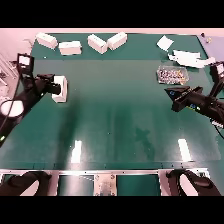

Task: Fold the box and place the chain.

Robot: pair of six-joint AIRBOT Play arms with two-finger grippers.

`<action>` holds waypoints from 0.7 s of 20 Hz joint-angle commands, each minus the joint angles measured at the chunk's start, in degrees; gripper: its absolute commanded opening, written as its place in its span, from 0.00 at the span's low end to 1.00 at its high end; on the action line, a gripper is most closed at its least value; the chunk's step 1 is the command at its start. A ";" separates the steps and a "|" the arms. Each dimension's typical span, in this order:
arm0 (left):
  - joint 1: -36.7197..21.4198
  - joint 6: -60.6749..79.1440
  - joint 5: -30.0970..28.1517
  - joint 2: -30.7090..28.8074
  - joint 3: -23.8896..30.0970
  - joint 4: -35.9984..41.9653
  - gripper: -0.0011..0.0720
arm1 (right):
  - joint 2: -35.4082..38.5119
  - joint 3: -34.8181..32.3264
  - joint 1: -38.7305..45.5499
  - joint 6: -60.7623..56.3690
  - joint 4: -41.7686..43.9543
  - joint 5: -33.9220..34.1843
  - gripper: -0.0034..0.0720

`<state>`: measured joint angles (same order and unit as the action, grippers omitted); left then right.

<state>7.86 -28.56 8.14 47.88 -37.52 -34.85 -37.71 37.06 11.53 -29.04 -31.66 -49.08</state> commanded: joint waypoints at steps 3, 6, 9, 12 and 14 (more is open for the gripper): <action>0.02 2.51 14.99 -15.74 6.60 -0.37 0.04 | 6.34 -2.25 0.00 -1.01 0.20 2.16 0.05; 0.02 2.54 13.33 -26.58 16.26 1.36 0.04 | 12.15 -7.13 0.00 -0.96 0.15 5.14 0.05; 0.02 2.49 13.51 -34.51 23.45 1.99 0.04 | 17.29 -12.55 0.00 -0.96 0.15 8.09 0.05; 0.02 2.49 15.58 -37.44 27.50 2.29 0.04 | 20.11 -16.83 0.00 -0.94 0.15 8.15 0.05; 0.02 2.71 18.16 -37.55 29.35 2.27 0.04 | 20.41 -18.21 0.00 -0.98 0.15 8.13 0.05</action>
<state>7.90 -26.04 23.35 12.64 -11.73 -32.91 -19.20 21.82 11.53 -29.95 -31.51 -41.69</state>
